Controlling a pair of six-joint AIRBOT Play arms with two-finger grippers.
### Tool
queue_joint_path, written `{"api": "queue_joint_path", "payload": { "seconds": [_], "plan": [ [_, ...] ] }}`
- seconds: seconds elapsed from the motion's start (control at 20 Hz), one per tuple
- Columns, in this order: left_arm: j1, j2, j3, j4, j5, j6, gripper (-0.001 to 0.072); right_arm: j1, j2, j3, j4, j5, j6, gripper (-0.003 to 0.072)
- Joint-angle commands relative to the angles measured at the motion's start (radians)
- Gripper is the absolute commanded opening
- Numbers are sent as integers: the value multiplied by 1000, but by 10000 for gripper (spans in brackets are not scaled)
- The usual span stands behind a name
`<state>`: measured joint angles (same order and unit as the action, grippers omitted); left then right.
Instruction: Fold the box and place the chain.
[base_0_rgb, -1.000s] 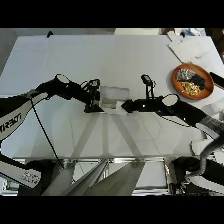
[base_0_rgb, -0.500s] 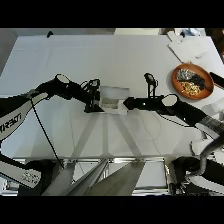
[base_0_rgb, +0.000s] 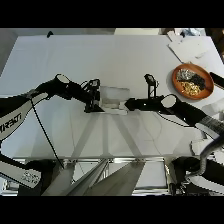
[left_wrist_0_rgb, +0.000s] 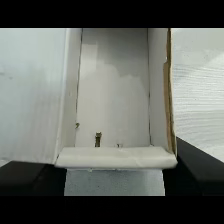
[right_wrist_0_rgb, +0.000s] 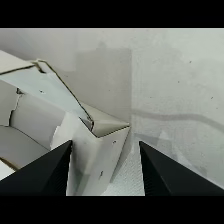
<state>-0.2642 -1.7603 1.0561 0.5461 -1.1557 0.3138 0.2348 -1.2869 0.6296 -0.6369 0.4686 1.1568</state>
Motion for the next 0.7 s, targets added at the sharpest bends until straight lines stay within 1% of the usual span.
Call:
{"api": "queue_joint_path", "payload": {
  "seconds": [0.0,0.1,0.2,0.3,0.35,0.4,0.5,0.55,0.65],
  "plan": [
    [0,0,0,0,0,-1,396,0,0,0,-37,6,26,437],
    [0,0,0,0,0,-1,396,0,0,5,-41,17,27,437],
    [0,0,0,0,0,-1,396,1,0,25,-75,44,46,435],
    [0,0,0,0,0,-1,396,11,0,61,-182,71,137,432],
    [0,0,0,0,0,-1,396,20,0,79,-266,90,212,429],
    [0,0,0,0,0,-1,396,29,-2,93,-357,116,301,411],
    [0,0,0,0,0,-1,396,48,-2,107,-512,155,465,411],
    [0,0,0,0,0,-1,396,62,-2,111,-570,167,520,411],
    [0,0,0,0,0,-1,396,87,-2,125,-624,173,581,410]
  ]
}}
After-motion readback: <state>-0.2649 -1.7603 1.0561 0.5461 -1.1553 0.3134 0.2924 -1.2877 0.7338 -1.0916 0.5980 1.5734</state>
